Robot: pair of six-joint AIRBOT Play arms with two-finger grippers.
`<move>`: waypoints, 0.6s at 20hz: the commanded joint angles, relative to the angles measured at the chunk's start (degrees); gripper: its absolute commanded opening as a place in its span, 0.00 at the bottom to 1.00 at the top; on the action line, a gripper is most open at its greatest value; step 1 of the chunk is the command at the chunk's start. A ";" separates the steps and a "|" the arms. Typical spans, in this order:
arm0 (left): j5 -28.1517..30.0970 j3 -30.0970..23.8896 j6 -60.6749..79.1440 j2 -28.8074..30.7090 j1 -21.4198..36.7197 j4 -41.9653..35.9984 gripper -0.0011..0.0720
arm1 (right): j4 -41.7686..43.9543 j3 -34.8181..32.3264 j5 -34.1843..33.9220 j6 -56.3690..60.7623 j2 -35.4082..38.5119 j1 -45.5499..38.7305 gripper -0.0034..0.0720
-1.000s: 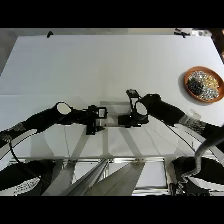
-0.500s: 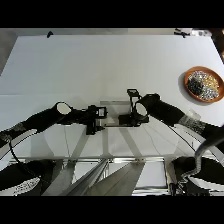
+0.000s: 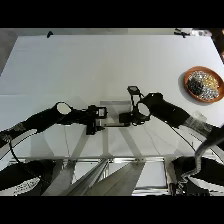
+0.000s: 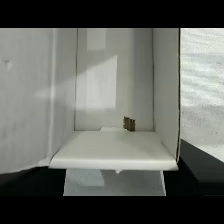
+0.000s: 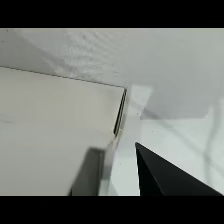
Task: Fold the box and place the chain.
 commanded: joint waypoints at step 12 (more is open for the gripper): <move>-0.09 0.02 0.00 0.00 0.00 0.02 0.39 | -12.68 0.02 6.29 -10.14 24.83 -13.88 0.76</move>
